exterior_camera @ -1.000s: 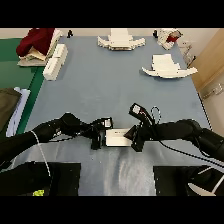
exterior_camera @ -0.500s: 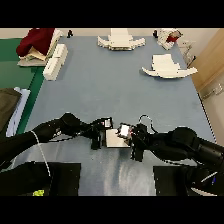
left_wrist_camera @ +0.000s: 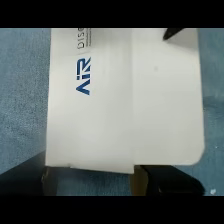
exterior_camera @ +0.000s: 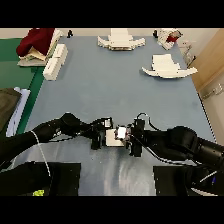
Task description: Fold the box.
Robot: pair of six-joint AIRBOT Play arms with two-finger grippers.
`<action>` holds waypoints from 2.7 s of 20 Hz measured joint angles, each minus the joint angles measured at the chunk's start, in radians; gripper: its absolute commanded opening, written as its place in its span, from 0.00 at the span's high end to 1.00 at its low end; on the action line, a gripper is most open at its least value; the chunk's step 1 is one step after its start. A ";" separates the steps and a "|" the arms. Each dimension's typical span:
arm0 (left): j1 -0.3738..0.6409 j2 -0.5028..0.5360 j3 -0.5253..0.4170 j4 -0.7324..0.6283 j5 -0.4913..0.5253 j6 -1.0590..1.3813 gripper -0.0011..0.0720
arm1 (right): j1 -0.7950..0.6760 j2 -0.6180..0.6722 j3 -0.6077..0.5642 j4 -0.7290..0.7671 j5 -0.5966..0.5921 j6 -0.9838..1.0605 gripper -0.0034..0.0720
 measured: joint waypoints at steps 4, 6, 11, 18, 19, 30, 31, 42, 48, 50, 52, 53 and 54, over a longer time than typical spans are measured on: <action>0.000 0.000 0.000 0.000 0.000 0.000 0.35 | 0.011 -0.054 0.003 -0.004 0.021 -0.043 0.18; 0.000 0.000 0.000 0.000 0.000 0.000 0.35 | 0.012 -0.074 0.003 -0.012 0.031 -0.051 0.26; 0.000 0.000 0.000 -0.001 0.000 -0.002 0.35 | 0.016 -0.093 0.003 -0.069 0.052 -0.059 0.42; 0.000 0.000 0.000 -0.001 0.004 -0.001 0.35 | 0.029 -0.087 0.010 -0.105 0.060 -0.075 0.42; 0.000 0.000 0.000 0.000 0.003 0.001 0.35 | 0.031 -0.085 0.012 -0.108 0.064 -0.076 0.42; 0.000 0.000 0.000 0.000 0.000 0.000 0.35 | 0.038 -0.075 0.033 -0.168 0.065 -0.077 0.42; 0.000 0.000 0.001 0.000 0.000 0.000 0.35 | 0.039 -0.075 0.034 -0.172 0.065 -0.077 0.42; 0.001 0.000 0.000 0.000 0.000 -0.002 0.35 | 0.038 -0.096 0.042 -0.173 0.064 -0.077 0.64; 0.001 0.000 0.000 0.000 0.000 0.000 0.35 | 0.039 -0.116 0.042 -0.142 0.063 -0.077 0.74; 0.001 0.000 0.000 0.000 0.000 0.000 0.35 | 0.038 -0.120 0.042 -0.132 0.064 -0.077 0.74; 0.001 0.000 0.001 0.000 0.000 0.000 0.35 | 0.038 -0.124 0.040 -0.116 0.063 -0.077 0.74; 0.001 0.000 0.000 0.001 0.000 0.001 0.35 | 0.039 -0.126 0.040 -0.109 0.061 -0.077 0.74; 0.001 0.000 0.001 0.001 0.000 0.001 0.35 | 0.038 -0.129 0.040 -0.105 0.060 -0.077 0.74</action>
